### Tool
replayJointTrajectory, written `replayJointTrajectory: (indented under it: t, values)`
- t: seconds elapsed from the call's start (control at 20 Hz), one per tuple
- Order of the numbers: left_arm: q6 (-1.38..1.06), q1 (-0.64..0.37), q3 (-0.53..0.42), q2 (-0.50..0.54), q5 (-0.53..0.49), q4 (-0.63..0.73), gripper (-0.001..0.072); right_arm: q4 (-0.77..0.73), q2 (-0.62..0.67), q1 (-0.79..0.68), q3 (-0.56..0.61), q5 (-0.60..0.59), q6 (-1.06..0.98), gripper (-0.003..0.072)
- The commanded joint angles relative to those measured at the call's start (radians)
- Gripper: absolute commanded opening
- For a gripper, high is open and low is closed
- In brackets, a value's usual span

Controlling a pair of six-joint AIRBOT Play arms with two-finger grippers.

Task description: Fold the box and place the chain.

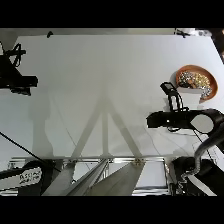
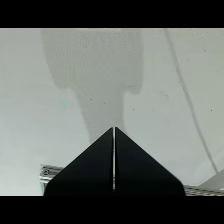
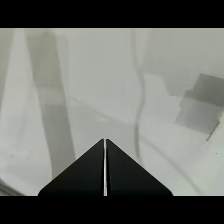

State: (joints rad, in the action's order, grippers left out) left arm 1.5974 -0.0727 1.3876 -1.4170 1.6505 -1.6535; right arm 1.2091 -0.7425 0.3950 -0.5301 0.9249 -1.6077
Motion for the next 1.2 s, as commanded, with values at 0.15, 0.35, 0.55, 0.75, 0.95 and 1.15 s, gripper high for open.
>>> replayJointTrajectory:
  t: [0.15, 0.35, 0.55, 0.75, 0.95, 1.15]
  values:
    - [0.0, 0.0, 0.0, -0.001, 0.0, 0.0, 0.0012, 0.255, -0.007, -0.133, -0.159, 0.174, -0.173, 0.0008]
    - [0.0, 0.0, 0.0, -0.001, 0.0, 0.0, 0.0012, 0.498, -0.01, -0.472, -0.327, 0.38, 0.024, 0.0304]
    - [0.0, 0.0, 0.0, -0.001, 0.0, 0.0, 0.0012, 0.615, -0.042, -0.774, -0.333, 0.418, 0.225, 0.0564]
    - [0.0, -0.001, 0.0, -0.001, 0.0, 0.0, 0.0012, 0.629, -0.178, -0.877, -0.333, 0.367, 0.261, 0.0565]
    - [0.0, 0.0, 0.0, -0.001, 0.0, 0.0, 0.0012, 0.645, -0.364, -0.877, -0.333, 0.365, 0.254, 0.0659]
    - [0.0, 0.0, 0.0, -0.001, 0.0, 0.0, 0.0012, 0.642, -0.499, -0.877, -0.333, 0.315, 0.255, 0.0659]
